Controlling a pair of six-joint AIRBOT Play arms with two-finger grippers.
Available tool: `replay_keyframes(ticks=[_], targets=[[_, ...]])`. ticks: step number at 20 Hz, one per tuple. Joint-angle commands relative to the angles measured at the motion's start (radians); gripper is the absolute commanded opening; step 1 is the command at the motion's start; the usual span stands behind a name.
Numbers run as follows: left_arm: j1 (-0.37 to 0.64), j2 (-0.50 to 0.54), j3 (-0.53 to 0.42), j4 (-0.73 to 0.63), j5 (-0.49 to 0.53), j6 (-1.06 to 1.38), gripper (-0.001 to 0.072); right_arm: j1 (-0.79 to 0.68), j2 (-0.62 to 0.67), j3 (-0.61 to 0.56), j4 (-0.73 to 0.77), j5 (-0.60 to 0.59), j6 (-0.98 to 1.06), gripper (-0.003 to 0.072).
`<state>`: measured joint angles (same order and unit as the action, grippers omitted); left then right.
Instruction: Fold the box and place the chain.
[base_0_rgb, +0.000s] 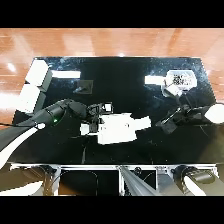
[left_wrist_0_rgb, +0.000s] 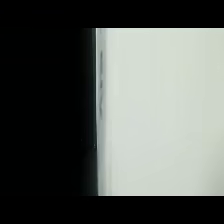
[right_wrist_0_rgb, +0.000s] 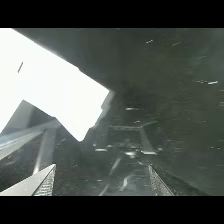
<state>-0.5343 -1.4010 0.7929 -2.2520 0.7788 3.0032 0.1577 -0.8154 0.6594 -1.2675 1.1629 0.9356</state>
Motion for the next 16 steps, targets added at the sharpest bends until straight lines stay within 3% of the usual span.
replay_keyframes(ticks=[1,6,9,11,14,16], targets=[[-0.002,-0.001,0.003,0.018,0.006,0.000,0.0022,0.000,0.000,-0.084,0.115,-0.018,-0.114,0.0708],[-0.005,0.028,0.005,0.051,0.046,0.000,0.0018,0.007,0.000,-0.107,0.141,0.093,-0.312,0.0708],[-0.026,0.027,0.005,0.053,0.051,0.000,0.0019,0.063,0.000,-0.128,0.151,0.077,-0.442,0.0708],[-0.034,0.024,0.005,0.065,0.023,0.000,0.0020,0.124,0.000,-0.185,0.165,-0.014,-0.553,0.0708],[-0.034,0.023,0.005,0.064,0.018,0.000,0.0021,0.229,0.000,-0.273,0.211,-0.260,-0.693,0.0707],[-0.033,0.023,0.005,0.064,0.013,0.000,0.0021,0.297,0.000,-0.294,0.219,-0.341,-0.793,0.0707]])
